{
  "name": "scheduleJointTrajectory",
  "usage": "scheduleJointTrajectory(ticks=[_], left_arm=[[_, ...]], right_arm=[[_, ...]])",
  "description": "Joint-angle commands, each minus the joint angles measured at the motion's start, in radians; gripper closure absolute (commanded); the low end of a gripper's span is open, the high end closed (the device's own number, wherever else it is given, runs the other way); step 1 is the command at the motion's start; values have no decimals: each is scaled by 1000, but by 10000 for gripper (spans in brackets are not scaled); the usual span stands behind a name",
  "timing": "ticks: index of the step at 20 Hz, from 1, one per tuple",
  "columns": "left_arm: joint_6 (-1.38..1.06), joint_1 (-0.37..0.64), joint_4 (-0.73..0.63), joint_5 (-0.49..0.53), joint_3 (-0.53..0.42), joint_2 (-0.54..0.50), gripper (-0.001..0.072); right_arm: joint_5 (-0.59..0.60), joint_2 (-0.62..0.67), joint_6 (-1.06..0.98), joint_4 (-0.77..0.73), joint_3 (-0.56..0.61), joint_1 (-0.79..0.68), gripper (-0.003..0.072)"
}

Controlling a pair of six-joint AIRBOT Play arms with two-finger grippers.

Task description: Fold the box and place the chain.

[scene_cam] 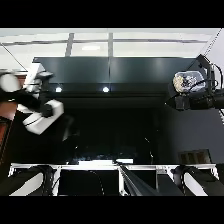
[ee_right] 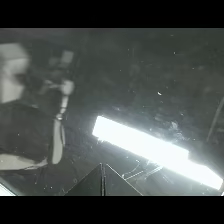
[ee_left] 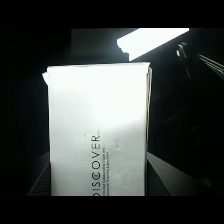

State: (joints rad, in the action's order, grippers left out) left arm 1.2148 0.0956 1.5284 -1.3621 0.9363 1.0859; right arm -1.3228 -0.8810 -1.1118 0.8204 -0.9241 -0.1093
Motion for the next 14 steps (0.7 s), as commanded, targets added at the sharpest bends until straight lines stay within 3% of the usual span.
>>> scheduleJointTrajectory(ticks=[1, 5, 6, 10, 14], left_arm=[[143, 362, 39, -77, -92, -85, 359], [40, 574, -19, 72, -126, -108, 359], [-33, 591, -80, 135, -142, -124, 359], [-167, 591, -74, 372, -266, -176, 358], [-393, 584, -290, 492, -307, -131, 359]], right_arm=[[6, 1, 5, 3, 19, 0, 669], [29, 0, 9, 4, 48, -1, 669], [38, 0, 9, 3, 49, 0, 669], [85, 0, 8, 3, 49, 0, 669], [156, -2, -7, 4, 49, 0, 669]])
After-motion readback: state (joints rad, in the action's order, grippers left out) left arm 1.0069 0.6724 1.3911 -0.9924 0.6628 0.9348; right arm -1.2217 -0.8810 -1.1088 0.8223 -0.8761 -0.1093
